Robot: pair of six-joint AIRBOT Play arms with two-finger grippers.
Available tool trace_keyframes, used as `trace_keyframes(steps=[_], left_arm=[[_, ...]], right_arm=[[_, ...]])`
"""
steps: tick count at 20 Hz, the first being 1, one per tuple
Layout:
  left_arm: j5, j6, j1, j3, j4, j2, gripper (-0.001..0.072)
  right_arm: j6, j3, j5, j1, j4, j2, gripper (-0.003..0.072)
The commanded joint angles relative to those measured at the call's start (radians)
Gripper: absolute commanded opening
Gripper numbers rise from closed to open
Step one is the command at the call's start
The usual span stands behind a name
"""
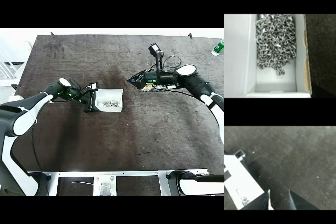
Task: Fold the box and place the chain.
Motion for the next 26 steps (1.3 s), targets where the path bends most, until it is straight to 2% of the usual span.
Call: trace_keyframes(steps=[1, 7, 14, 23, 26], left_arm=[[0.000, 0.000, 0.000, 0.001, 0.000, 0.000, 0.0465], [0.000, 0.000, 0.000, 0.001, 0.000, 0.000, 0.0465], [0.000, 0.000, 0.000, 0.001, 0.000, 0.000, 0.0465], [0.000, 0.000, 0.000, 0.001, 0.000, 0.000, 0.0465], [0.000, 0.000, 0.000, 0.001, 0.000, 0.000, 0.0465]], right_arm=[[-0.067, 0.061, 0.025, 0.009, 0.040, -0.098, 0.0293], [-0.067, 0.065, 0.031, 0.097, -0.034, -0.143, 0.0293], [-0.066, 0.084, 0.190, 0.120, -0.096, -0.143, 0.0294], [-0.104, 0.084, 0.102, 0.212, -0.157, -0.143, 0.0297], [-0.120, 0.084, 0.101, 0.229, -0.158, -0.143, 0.0357]])
